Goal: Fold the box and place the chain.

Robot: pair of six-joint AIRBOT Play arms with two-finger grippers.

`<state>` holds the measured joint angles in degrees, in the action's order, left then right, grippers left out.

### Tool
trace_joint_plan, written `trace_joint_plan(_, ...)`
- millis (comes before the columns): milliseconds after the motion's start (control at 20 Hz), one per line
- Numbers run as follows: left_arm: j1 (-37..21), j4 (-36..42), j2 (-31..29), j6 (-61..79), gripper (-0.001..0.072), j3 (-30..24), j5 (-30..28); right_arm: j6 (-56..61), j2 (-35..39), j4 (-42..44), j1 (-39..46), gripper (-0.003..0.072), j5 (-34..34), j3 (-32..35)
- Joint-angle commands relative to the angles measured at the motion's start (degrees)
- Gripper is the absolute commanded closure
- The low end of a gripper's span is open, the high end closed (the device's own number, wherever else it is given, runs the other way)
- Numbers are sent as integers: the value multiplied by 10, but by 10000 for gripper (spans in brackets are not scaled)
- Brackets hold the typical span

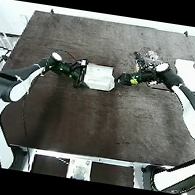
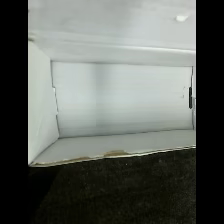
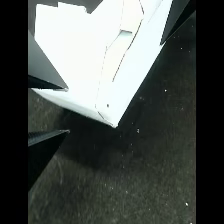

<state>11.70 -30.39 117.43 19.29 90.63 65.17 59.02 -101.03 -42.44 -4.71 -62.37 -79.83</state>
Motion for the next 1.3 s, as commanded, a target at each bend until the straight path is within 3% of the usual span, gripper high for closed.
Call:
trace_joint_plan(0,0,0,0,0,219,0,0,6,1,9,-12,364,-9,-5)
trace_joint_plan(200,0,0,0,0,219,0,0,6,-2,8,-26,250,-3,-5)
trace_joint_plan(700,0,0,0,0,219,0,0,39,-2,6,-54,249,23,-5)
trace_joint_plan(1250,0,0,0,0,219,0,0,142,-2,-116,-105,251,90,-28)
